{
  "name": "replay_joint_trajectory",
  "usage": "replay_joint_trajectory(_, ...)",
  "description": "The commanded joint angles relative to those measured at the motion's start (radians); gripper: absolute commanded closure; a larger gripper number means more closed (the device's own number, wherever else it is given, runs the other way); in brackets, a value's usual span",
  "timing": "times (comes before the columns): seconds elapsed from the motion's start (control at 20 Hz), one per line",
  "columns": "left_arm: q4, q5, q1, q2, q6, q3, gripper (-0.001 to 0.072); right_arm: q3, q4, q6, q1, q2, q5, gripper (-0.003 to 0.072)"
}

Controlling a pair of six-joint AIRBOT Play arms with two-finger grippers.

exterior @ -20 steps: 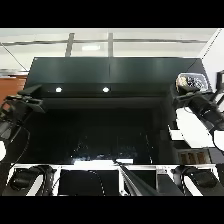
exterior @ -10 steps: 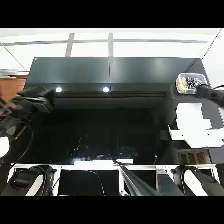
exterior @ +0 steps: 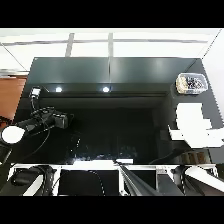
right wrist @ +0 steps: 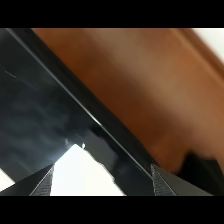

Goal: Fold the box and place the chain.

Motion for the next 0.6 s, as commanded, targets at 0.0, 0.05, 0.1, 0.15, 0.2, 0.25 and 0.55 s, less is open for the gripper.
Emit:
replay_joint_trajectory(0.0, 0.003, -0.033, 0.000, -0.017, -0.001, 0.000, -0.0011, 0.080, 0.037, -0.179, -0.082, -0.132, 0.162, -0.0013)
replay_joint_trajectory(0.05, 0.000, -0.033, 0.000, -0.017, -0.001, 0.000, -0.0011, 0.097, 0.109, -0.262, -0.089, -0.164, 0.212, -0.0013)
replay_joint_trajectory(0.1, -0.003, -0.033, 0.000, -0.017, -0.001, 0.000, -0.0011, 0.114, 0.184, -0.328, -0.092, -0.195, 0.260, -0.0011)
replay_joint_trajectory(0.15, -0.005, -0.032, 0.000, -0.017, -0.001, 0.000, -0.0011, 0.130, 0.237, -0.357, -0.093, -0.227, 0.303, 0.0018)
replay_joint_trajectory(0.2, -0.005, -0.032, 0.000, -0.017, -0.001, 0.000, -0.0011, 0.142, 0.254, -0.360, -0.092, -0.257, 0.336, 0.0018)
replay_joint_trajectory(0.25, -0.005, -0.029, 0.000, -0.017, -0.001, 0.000, -0.0011, 0.146, 0.253, -0.359, -0.089, -0.282, 0.363, 0.0019)
replay_joint_trajectory(0.55, -0.007, -0.022, 0.000, -0.017, -0.001, 0.000, -0.0011, 0.158, 0.275, -0.398, -0.088, -0.315, 0.415, 0.0610)
